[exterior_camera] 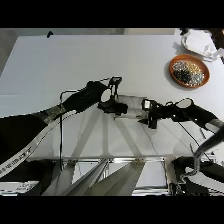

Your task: Fold the box and place the chain.

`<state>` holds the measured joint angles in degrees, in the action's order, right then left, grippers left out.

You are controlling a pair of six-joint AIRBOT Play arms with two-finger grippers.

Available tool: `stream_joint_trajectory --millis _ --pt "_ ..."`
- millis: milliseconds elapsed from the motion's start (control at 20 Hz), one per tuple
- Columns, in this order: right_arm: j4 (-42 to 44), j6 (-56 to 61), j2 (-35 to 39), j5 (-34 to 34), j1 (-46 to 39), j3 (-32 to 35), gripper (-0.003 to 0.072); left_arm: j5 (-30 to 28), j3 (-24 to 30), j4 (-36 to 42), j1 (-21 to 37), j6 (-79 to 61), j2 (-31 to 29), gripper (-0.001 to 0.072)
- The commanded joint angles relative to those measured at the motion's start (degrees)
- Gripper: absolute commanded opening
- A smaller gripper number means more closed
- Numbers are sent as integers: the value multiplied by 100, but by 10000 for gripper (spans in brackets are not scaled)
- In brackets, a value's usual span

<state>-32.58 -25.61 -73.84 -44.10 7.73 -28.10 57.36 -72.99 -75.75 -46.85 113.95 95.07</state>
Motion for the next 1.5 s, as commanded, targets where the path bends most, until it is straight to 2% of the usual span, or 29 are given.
stream_joint_trajectory --millis 0,50,100,200,600,700,800,850,900,950,1150,1200,1350,1400,1450 --pt "2 2 4 0 2 -4 278 479 -461 -13 -39 398 372 340" --pt "2 2 4 0 0 -4 278 562 -492 -17 -37 492 411 324" --pt "2 2 4 0 2 -4 278 599 -492 -22 -37 498 428 236" --pt "2 2 4 0 2 -4 278 614 -492 -39 -37 514 439 146" --pt "2 2 4 0 2 -4 278 809 -492 -61 -81 850 575 162" --pt "2 2 4 0 2 -4 278 870 -492 -85 -140 863 632 219" --pt "2 2 4 -2 2 -4 278 892 -492 -109 -166 866 647 200" --pt "2 2 4 0 2 -4 278 892 -492 -109 -179 870 647 146" --pt "2 2 4 0 2 -4 278 892 -492 -109 -181 870 647 23" --pt "2 2 4 0 2 -4 278 896 -492 -103 -181 870 645 5" --pt "2 2 4 0 0 -4 278 994 -492 -111 -181 911 647 16" --pt "2 2 4 0 2 -4 278 994 -492 -111 -181 911 647 81" --pt "2 2 4 0 2 -4 278 986 -492 -111 -181 911 645 351" --pt "2 2 4 0 2 -4 278 986 -492 -111 -181 911 645 335" --pt "2 2 4 0 2 -4 278 988 -492 -109 -181 911 645 241"
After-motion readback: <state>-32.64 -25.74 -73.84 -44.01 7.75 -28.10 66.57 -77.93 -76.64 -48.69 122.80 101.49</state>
